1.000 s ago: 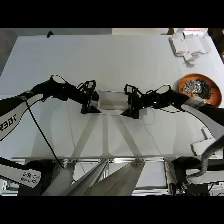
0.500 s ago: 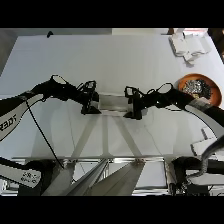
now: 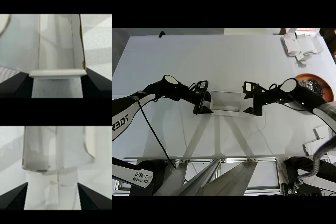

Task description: Fold the box and place the chain.

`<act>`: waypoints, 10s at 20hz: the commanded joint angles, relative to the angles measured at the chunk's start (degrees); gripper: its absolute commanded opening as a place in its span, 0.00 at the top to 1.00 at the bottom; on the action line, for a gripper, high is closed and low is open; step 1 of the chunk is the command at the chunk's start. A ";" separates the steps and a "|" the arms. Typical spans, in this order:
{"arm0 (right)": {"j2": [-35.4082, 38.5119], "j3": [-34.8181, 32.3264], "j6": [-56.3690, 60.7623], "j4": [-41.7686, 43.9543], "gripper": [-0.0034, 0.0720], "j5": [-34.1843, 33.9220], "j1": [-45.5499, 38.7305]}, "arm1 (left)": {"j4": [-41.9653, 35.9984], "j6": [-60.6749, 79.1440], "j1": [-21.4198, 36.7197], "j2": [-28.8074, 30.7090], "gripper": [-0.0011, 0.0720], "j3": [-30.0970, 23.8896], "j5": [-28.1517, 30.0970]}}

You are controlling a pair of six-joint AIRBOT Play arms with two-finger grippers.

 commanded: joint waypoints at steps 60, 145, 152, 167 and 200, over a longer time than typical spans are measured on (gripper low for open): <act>-6.95 -0.46 -18.80 5.49 0.54 -0.81 3.04 | 0.02 0.00 0.02 0.04 0.52 0.00 0.00; -1.81 -15.23 35.60 38.32 0.56 0.76 -5.92 | 0.02 0.00 0.02 0.04 0.52 0.00 0.00; -1.70 -15.21 34.58 38.32 0.47 -4.79 -3.45 | 0.02 0.00 0.02 0.04 0.52 0.00 0.00; -1.66 -14.16 37.31 31.56 0.40 -17.66 4.26 | 0.02 0.00 0.02 0.04 0.52 0.00 0.00; -6.78 6.10 134.44 -53.92 0.36 0.13 25.33 | 0.02 0.00 0.02 0.07 0.52 0.00 0.00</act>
